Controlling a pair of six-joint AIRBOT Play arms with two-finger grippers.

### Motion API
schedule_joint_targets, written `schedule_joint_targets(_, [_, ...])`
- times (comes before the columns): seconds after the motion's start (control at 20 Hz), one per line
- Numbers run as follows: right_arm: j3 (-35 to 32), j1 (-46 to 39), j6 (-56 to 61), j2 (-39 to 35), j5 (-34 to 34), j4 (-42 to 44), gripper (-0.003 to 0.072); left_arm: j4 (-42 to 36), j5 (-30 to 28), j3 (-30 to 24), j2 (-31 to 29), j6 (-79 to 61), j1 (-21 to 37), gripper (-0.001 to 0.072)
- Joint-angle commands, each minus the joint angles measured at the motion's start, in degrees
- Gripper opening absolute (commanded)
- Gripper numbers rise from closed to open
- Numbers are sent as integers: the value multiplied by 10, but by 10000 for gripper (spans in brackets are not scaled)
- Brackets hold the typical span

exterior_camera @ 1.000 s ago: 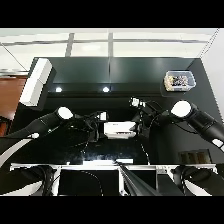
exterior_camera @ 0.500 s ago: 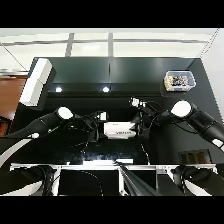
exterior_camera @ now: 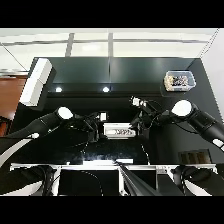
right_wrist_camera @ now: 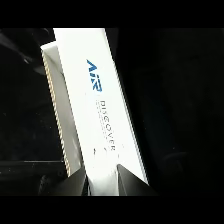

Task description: Fold the box and place the chain.

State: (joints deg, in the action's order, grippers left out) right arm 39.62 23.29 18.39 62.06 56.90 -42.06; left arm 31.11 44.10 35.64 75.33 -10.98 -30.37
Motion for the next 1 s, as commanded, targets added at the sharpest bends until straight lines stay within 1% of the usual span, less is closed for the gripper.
schedule_joint_targets(0.0, [0,0,0,0,9,-14,168,-1,-2,0,0,1,0,444])
schedule_joint_targets(0.05, [0,0,0,0,10,-19,214,-1,-2,0,0,1,0,444])
schedule_joint_targets(0.55, [0,0,0,0,9,-19,220,-1,-2,0,0,1,0,444])
schedule_joint_targets(0.6, [0,0,0,0,9,-20,229,-1,-2,0,0,1,0,444])
schedule_joint_targets(0.65, [0,0,0,0,8,-20,357,-1,-2,0,0,1,0,444])
schedule_joint_targets(0.95, [0,0,0,0,8,-21,360,-1,-2,0,0,1,0,444])
